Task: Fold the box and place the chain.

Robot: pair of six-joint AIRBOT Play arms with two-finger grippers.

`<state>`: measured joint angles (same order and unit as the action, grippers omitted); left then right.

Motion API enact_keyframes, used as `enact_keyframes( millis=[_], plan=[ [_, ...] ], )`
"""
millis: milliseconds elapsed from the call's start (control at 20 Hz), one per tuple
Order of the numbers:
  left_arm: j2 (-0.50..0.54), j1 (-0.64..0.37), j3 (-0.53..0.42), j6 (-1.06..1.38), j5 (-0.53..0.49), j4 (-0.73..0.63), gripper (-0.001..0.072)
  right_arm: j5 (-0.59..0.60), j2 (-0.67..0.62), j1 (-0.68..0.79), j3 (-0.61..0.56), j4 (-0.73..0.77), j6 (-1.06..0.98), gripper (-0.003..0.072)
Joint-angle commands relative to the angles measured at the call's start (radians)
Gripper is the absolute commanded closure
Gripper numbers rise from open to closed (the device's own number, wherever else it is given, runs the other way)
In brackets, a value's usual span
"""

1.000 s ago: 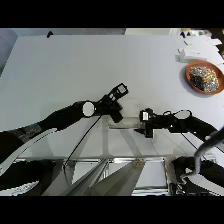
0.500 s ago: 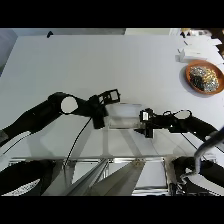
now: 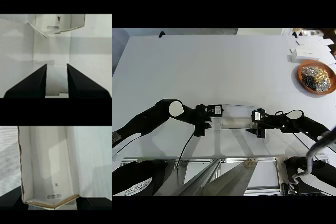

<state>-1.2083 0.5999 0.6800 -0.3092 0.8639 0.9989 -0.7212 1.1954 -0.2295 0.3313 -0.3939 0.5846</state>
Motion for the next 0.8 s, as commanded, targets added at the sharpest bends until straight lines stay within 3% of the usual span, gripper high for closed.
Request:
enact_keyframes(
  millis=[0,150,400,550,750],
  plan=[
    [-0.011,-0.032,-0.013,0.294,-0.037,-0.168,0.0435,0.0,-0.001,0.0,0.0,0.0,0.0,0.0369],
    [-0.06,-0.034,-0.013,0.538,-0.048,-0.258,0.0435,0.0,-0.001,0.0,0.0,0.0,0.0,0.0369],
    [-0.124,-0.03,-0.013,0.576,-0.075,-0.367,0.044,0.0,-0.001,0.0,0.0,0.0,0.0,0.0369],
    [-0.124,-0.03,-0.013,0.576,-0.083,-0.376,0.0538,0.0,-0.001,0.0,0.0,0.0,0.0,0.0369],
    [-0.124,-0.029,-0.013,0.575,-0.082,-0.382,0.0565,0.0,-0.001,0.0,0.0,0.0,0.0,0.0369]
  ],
)
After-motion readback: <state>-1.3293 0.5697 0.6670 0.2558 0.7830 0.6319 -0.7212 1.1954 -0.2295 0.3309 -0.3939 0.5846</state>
